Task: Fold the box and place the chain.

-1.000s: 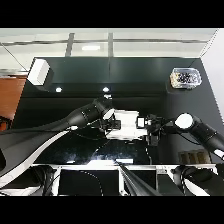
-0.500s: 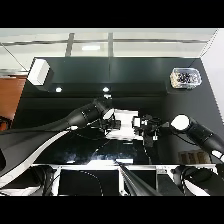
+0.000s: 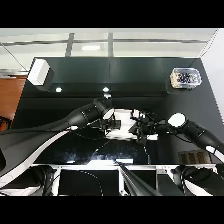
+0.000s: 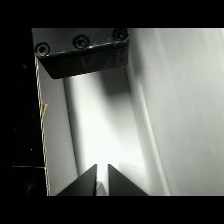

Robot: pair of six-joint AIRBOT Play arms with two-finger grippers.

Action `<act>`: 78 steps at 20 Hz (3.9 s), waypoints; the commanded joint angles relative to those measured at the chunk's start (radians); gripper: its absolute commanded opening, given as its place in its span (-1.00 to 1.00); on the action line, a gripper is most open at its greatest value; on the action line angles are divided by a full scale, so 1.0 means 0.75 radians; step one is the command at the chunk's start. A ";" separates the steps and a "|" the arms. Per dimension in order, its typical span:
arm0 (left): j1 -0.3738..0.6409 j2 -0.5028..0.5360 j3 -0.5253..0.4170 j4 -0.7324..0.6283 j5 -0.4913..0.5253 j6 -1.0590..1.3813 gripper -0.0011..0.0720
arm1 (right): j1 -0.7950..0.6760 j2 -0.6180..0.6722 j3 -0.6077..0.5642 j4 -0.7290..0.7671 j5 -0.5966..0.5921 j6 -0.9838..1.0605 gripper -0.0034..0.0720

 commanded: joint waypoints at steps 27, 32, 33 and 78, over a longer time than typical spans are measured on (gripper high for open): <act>0.001 -0.001 0.002 -0.002 -0.005 0.002 -0.90 | -0.917 0.012 -0.136 -0.370 0.573 1.567 -0.89; 0.001 -0.001 0.002 -0.001 -0.003 0.003 -0.90 | -0.694 -0.129 -0.134 -0.062 0.556 1.313 -0.89; 0.001 -0.001 0.002 -0.001 -0.004 0.003 -0.90 | -0.677 -0.138 -0.134 0.002 0.546 1.269 -0.89; 0.001 -0.001 0.002 -0.005 -0.012 0.002 -0.90 | 0.423 -0.289 0.519 -1.189 0.467 2.974 -0.11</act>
